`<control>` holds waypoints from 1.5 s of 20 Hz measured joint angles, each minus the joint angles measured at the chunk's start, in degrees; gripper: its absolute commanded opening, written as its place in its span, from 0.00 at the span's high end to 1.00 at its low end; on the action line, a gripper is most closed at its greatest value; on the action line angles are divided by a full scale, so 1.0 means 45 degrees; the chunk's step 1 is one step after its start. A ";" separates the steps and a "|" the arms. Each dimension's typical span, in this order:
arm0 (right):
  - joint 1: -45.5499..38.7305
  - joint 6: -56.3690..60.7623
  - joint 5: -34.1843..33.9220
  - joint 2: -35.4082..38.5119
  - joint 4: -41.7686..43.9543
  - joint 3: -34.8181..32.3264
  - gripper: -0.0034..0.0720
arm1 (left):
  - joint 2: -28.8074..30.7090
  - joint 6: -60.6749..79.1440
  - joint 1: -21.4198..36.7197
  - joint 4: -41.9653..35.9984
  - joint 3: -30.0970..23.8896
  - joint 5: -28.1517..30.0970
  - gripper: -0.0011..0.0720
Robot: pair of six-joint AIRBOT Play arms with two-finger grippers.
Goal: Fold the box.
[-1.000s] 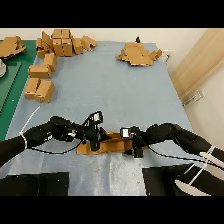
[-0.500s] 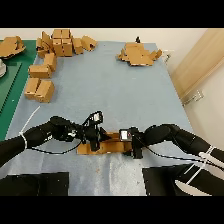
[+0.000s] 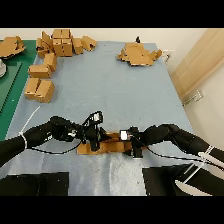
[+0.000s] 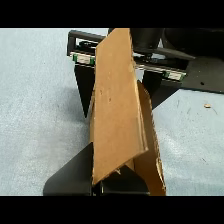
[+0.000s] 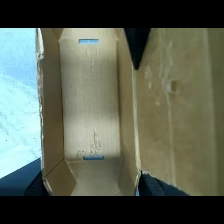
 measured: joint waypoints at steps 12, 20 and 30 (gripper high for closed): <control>0.0005 0.0000 0.0029 -0.0306 -0.0083 0.0015 0.30 | 0.0000 0.0000 -0.0010 0.0010 0.0000 -0.0019 0.97; 0.0000 0.0005 0.0068 -0.0335 -0.0117 0.0015 0.30 | 0.0000 0.0000 -0.0005 0.0000 0.0000 0.0000 0.97; 0.0005 0.0005 0.0126 -0.0340 -0.0117 0.0010 0.30 | 0.0000 0.0000 0.0000 0.0000 0.0000 0.0000 0.97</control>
